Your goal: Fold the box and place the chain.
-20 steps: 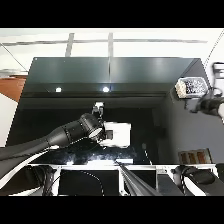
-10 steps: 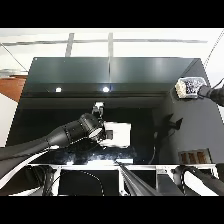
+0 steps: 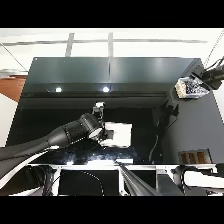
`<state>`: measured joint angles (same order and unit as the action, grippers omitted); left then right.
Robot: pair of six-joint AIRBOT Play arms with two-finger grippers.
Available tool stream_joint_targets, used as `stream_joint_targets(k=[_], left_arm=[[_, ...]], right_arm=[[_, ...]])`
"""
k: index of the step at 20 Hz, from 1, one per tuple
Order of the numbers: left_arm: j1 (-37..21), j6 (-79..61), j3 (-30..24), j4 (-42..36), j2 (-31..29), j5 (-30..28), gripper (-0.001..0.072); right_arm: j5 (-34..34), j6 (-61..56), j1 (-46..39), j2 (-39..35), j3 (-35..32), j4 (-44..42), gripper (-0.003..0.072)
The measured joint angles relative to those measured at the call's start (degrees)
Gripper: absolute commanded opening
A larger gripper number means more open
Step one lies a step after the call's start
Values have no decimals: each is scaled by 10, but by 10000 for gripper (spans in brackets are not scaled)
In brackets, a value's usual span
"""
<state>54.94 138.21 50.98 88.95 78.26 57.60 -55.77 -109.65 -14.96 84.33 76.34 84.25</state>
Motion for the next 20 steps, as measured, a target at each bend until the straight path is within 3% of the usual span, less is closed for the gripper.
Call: stream_joint_targets(k=[2, 11, 20], left_arm=[[0, 0, 0, 0, 0, -1, 28], [0, 0, 0, 1, 0, -2, 28], [0, 0, 0, 1, 0, -2, 28]], right_arm=[[-13, -27, 0, 21, 14, -11, 592], [-38, -133, -2, 82, 31, -60, 592], [-27, -158, -19, 96, 35, -76, 591]])
